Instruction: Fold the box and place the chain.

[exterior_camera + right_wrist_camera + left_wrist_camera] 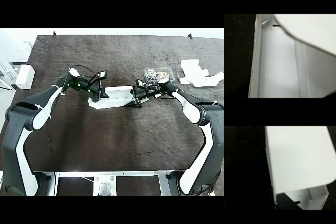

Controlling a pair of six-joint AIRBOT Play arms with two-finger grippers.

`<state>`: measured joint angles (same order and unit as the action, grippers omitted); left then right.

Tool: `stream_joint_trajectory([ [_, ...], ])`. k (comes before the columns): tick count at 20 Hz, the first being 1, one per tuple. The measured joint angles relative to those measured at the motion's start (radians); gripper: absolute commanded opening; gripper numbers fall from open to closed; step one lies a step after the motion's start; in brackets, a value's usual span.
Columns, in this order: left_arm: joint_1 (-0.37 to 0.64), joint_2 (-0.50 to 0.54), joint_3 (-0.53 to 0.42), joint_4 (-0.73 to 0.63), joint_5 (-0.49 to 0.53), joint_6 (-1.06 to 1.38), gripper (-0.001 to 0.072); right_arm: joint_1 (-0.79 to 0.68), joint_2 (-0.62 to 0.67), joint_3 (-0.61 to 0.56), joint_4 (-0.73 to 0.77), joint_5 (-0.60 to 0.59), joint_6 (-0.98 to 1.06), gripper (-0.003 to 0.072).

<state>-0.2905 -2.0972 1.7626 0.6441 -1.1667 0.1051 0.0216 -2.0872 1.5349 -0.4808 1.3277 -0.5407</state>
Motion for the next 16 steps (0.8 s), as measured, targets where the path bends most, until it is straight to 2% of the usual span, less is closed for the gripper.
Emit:
stream_joint_trajectory([
  [4, 0.0, 0.0, 0.0, -0.001, 0.001, 0.0, 0.0022, -0.009, 0.0, 0.006, 0.004, 0.006, 0.0, 0.0637],
  [16, 0.0, 0.0, 0.0, -0.001, 0.003, 0.0, 0.0022, -0.015, 0.0, 0.015, -0.001, 0.014, 0.001, 0.0637],
])
